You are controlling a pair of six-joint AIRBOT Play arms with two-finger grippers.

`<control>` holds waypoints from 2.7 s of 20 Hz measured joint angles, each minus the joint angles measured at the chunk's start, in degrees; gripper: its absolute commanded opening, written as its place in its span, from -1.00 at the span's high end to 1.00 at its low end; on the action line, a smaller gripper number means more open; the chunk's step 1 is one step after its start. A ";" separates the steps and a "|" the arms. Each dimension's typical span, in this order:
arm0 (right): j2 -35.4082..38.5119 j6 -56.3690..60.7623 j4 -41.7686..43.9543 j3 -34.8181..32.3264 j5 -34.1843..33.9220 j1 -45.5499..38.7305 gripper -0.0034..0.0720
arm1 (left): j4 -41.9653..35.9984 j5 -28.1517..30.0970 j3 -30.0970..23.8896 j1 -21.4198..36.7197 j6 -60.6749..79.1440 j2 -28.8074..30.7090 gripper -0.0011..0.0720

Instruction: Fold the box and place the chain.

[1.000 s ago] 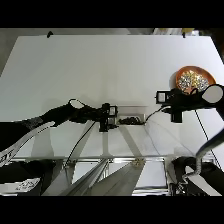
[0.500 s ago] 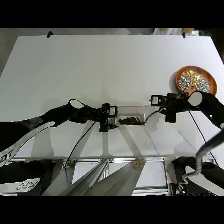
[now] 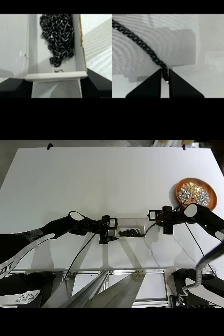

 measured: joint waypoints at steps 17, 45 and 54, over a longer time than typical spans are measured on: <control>15.02 -0.26 7.91 -2.05 8.13 0.00 0.86 | 0.00 -0.02 0.00 0.00 0.00 0.00 0.79; 14.82 2.82 34.25 -1.20 3.30 18.58 0.50 | 0.00 -0.02 0.00 0.00 0.00 0.00 0.79; 14.53 5.16 25.33 3.37 14.67 2.58 0.86 | 0.00 -0.02 0.00 0.00 0.00 0.00 0.79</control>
